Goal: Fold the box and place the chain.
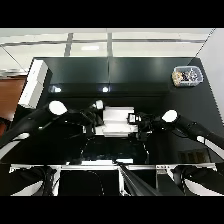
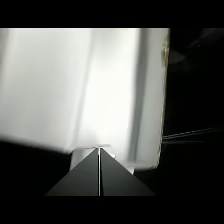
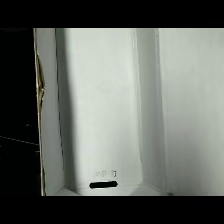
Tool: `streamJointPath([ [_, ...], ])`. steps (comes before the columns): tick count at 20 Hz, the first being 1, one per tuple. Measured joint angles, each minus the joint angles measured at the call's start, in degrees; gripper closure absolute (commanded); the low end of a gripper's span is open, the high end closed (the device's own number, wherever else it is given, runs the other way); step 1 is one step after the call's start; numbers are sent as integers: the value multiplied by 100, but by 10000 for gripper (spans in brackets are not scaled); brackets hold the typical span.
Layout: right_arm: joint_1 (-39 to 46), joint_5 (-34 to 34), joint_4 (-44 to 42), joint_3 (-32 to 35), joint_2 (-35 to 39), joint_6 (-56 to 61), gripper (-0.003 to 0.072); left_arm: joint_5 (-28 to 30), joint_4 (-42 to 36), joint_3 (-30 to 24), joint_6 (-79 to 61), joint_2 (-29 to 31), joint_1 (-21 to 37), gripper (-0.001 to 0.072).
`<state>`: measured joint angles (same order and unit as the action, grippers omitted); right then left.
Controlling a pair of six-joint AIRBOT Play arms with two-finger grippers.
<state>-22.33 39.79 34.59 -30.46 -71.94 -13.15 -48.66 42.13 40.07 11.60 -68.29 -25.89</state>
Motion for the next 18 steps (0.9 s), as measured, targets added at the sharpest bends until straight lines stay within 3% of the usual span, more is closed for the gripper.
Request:
streamJointPath([
  [5, 0, 0, 0, 0, 0, 2, 445, -957, 1224, -11, 2581, 619, 1338, 680],
  [10, 0, 0, -2, -2, 0, 4, 445, -1504, 970, -452, 5073, 472, 2514, 680],
  [13, 0, 0, -2, 0, 0, 4, 445, -1652, 264, -737, 5421, 52, 2706, 680],
  [18, 0, 0, -4, 0, 0, 4, 445, -1204, -466, -892, 5523, -704, 2179, 680],
])
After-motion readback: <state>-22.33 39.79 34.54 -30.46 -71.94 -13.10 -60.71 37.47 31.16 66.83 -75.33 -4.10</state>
